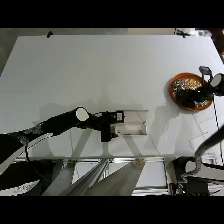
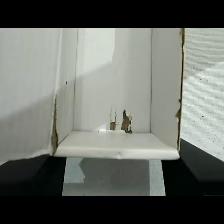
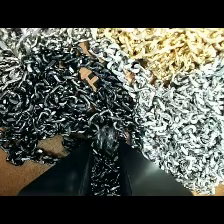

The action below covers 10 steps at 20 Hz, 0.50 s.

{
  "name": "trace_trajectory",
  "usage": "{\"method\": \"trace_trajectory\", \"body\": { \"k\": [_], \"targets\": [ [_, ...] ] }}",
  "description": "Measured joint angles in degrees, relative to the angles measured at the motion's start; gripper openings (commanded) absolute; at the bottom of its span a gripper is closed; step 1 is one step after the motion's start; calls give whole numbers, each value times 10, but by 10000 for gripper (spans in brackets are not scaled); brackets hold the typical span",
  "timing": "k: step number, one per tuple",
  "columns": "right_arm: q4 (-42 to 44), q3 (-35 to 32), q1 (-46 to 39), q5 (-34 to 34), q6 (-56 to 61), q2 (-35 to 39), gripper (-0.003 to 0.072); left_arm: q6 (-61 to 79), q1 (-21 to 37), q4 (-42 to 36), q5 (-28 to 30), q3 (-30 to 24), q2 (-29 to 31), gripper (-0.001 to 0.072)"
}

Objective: Fold the box and place the chain.

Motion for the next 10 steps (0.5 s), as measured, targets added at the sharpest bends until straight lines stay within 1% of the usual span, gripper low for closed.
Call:
{"method": "trace_trajectory", "body": {
  "k": [2, 4, 6, 7, 9, 10],
  "targets": [
    [12, -2, 0, 4, -2, 6, 13, 0, 0, 0, 0, 0, 0, 333],
    [32, -5, 1, 42, -2, 25, 13, 0, 0, 0, 0, 0, 0, 333],
    [24, -5, 1, 55, -4, 56, 13, 0, 0, 0, 0, 0, 0, 333],
    [22, -3, 0, 40, -4, 76, 13, 0, 0, 0, 0, 0, 0, 333],
    [22, -3, 1, 61, -10, 117, 13, 0, 0, 0, 0, 0, 0, 333],
    [24, -2, 1, 56, -13, 138, 12, 0, 0, 0, 0, 0, 0, 333]
  ]
}}
